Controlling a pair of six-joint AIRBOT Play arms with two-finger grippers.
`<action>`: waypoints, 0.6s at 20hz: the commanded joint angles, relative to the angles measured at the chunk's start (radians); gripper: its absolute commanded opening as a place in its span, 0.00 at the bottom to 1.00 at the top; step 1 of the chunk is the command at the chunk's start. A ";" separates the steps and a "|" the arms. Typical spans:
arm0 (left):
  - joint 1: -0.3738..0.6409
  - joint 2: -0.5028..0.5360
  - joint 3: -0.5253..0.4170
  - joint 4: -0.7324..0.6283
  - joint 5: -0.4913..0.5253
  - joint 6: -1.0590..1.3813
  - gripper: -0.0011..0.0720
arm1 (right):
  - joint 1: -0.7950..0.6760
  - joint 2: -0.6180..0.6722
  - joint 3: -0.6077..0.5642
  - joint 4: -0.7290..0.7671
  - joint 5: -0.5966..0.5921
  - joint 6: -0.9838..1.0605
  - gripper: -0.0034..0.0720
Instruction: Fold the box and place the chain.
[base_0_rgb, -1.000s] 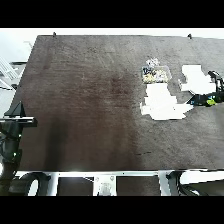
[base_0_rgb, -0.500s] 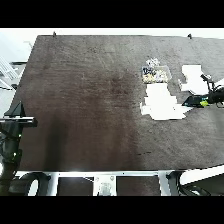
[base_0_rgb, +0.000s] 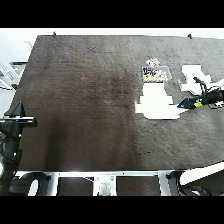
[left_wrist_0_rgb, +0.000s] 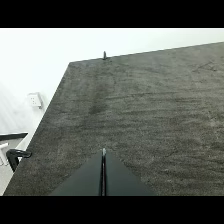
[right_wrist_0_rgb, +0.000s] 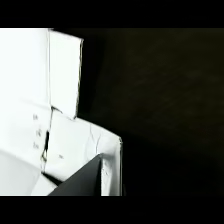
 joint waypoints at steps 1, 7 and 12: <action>0.000 0.001 0.000 0.000 0.000 0.000 0.04 | -0.022 -0.002 0.003 0.094 0.141 -0.029 0.05; 0.000 0.001 0.000 0.000 0.000 0.000 0.05 | 0.005 0.082 -0.069 0.333 0.203 -0.029 0.05; 0.000 0.001 0.000 0.000 0.000 0.000 0.04 | 0.178 0.153 -0.169 0.493 0.090 0.045 0.05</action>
